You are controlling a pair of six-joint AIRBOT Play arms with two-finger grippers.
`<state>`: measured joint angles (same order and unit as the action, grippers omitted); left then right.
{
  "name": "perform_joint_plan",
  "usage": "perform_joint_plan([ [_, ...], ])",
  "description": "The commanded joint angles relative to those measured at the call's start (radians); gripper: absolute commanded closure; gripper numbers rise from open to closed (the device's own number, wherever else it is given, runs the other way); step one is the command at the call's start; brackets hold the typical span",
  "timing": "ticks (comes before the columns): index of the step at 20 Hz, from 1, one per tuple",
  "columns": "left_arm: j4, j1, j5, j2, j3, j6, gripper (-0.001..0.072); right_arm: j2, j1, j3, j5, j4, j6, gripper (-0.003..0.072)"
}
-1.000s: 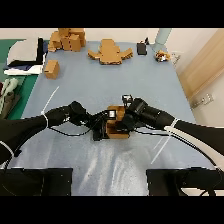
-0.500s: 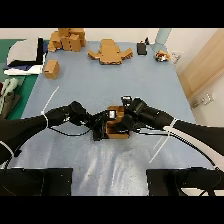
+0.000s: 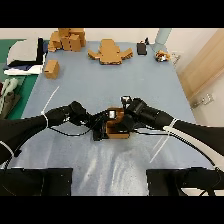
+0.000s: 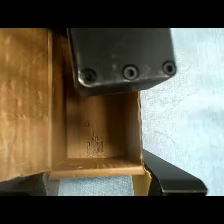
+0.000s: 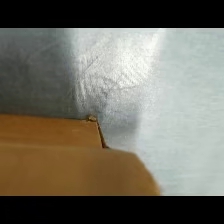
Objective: Fold the box.
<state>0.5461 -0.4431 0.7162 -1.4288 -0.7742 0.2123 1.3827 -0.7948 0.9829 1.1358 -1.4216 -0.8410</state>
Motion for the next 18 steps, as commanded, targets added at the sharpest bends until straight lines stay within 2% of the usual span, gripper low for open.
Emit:
perform_joint_plan([
  [1, 0.000, 0.001, 0.000, -0.001, 0.000, -0.003, 0.0196, 0.000, 0.002, 0.001, -0.002, 0.000, -0.014, 0.0295],
  [6, 0.000, 0.000, 0.000, -0.001, 0.000, -0.003, 0.0196, -0.030, 0.002, 0.003, 0.002, -0.035, -0.025, 0.0296],
  [12, 0.000, 0.001, 0.000, -0.001, 0.000, -0.003, 0.0196, -0.185, 0.013, 0.003, 0.060, 0.014, -0.024, 0.0313],
  [14, 0.000, 0.000, 0.000, -0.001, 0.000, -0.003, 0.0196, -0.200, 0.029, 0.003, 0.102, 0.089, -0.024, 0.0393],
  [15, 0.000, 0.000, 0.000, -0.001, 0.000, -0.003, 0.0196, -0.198, 0.043, 0.002, 0.126, 0.126, -0.024, 0.0403],
  [16, 0.000, 0.001, 0.000, -0.001, 0.000, -0.003, 0.0196, -0.197, 0.069, 0.000, 0.131, 0.153, -0.024, 0.0476],
  [17, 0.000, 0.001, 0.000, -0.001, 0.000, -0.003, 0.0196, -0.195, 0.106, 0.000, 0.116, 0.161, -0.035, 0.0617],
  [18, 0.000, 0.001, 0.000, -0.001, 0.000, -0.003, 0.0196, -0.187, 0.154, 0.000, 0.082, 0.157, -0.071, 0.0675],
])
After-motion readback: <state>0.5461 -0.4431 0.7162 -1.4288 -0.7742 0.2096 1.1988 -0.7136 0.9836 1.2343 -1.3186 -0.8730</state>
